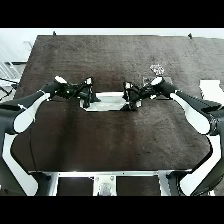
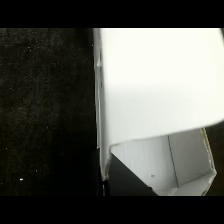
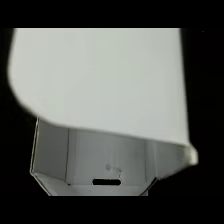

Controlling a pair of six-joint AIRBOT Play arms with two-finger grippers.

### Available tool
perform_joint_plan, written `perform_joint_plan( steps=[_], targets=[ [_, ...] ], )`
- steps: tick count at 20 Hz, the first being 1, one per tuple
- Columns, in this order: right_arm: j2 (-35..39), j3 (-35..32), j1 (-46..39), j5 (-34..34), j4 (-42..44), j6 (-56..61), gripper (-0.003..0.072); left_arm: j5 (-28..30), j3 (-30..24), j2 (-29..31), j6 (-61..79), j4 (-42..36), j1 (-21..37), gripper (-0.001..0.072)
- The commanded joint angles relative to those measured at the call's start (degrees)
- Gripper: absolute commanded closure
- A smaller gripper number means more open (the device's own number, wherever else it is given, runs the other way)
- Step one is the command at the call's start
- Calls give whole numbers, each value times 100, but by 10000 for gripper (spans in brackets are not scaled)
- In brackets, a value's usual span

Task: Fold the box and place the chain.

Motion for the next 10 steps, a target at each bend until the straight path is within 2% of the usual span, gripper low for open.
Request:
perform_joint_plan(
  steps=[1, 10],
  targets=[
    [0, 28, 0, 35, -22, 79, 8, 0, -2, -4, 2, 0, 4, 689],
    [0, 199, 24, 297, -260, 326, -1, 2, -2, -4, 2, -4, 4, 689]
  ],
)
